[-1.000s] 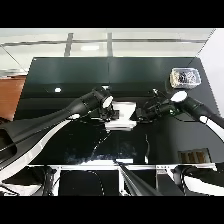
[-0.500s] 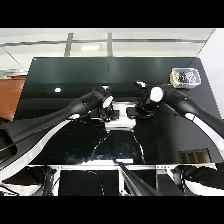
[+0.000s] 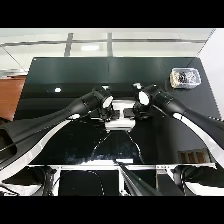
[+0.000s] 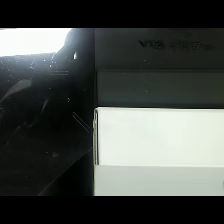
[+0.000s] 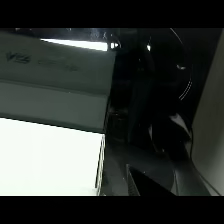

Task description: Fold the box and place the chain.

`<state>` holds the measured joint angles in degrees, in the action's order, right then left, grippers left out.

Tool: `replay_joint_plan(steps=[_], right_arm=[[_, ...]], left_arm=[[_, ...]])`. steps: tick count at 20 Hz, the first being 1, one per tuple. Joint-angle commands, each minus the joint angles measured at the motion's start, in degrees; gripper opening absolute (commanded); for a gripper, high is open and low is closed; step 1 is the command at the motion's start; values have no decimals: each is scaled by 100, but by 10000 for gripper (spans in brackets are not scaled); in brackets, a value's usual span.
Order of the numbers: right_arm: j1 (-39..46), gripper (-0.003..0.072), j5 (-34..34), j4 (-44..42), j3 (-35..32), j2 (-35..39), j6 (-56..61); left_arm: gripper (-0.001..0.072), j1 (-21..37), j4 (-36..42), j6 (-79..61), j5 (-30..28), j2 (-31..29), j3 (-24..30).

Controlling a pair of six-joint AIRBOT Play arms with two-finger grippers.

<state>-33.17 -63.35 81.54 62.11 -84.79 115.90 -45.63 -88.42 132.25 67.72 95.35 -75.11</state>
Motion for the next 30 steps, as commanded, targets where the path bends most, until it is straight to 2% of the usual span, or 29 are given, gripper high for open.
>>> replay_joint_plan(steps=[1,3,4,5,6,7,12,14,15,17,18,19,23,24,25,26,30], right_arm=[[-57,331,-136,42,20,-74,219],[-118,330,-208,13,46,-155,221],[-142,289,-205,-24,50,-192,221],[-142,155,-175,-76,50,-203,219],[-142,121,-118,-127,55,-203,221],[-140,12,-85,-184,59,-203,223],[-136,23,-50,-356,72,-201,236],[-136,178,-63,-374,72,-201,234],[-136,195,-83,-374,72,-203,236],[-136,191,-94,-374,72,-203,236],[-136,127,-94,-376,72,-203,236],[-136,19,-94,-374,70,-203,238],[-133,21,-138,-363,72,-181,236],[-107,54,-175,-354,72,-140,236],[-52,248,-264,-354,74,-66,225],[15,317,-409,-354,79,42,107],[385,312,-1008,-343,256,975,-647]], left_arm=[[25,4,-4,0,2,0,-4],[25,4,-2,-2,4,0,-4],[25,4,-2,0,4,0,-4],[25,4,-2,-2,4,0,-4],[25,4,-2,-2,4,0,-4],[25,4,-2,0,4,0,-4],[25,4,-2,-2,4,0,-4],[25,4,-2,-2,7,0,-4],[25,4,-2,-2,7,0,-4],[25,4,-2,-2,4,0,-4],[25,4,-2,-2,4,0,-4],[25,4,-2,0,4,0,-4],[25,4,-2,0,4,0,-4],[25,4,-2,0,4,0,-4],[25,4,-2,0,4,0,-4],[25,4,-2,-2,4,0,-4],[25,4,-4,-2,-2,0,-4]])
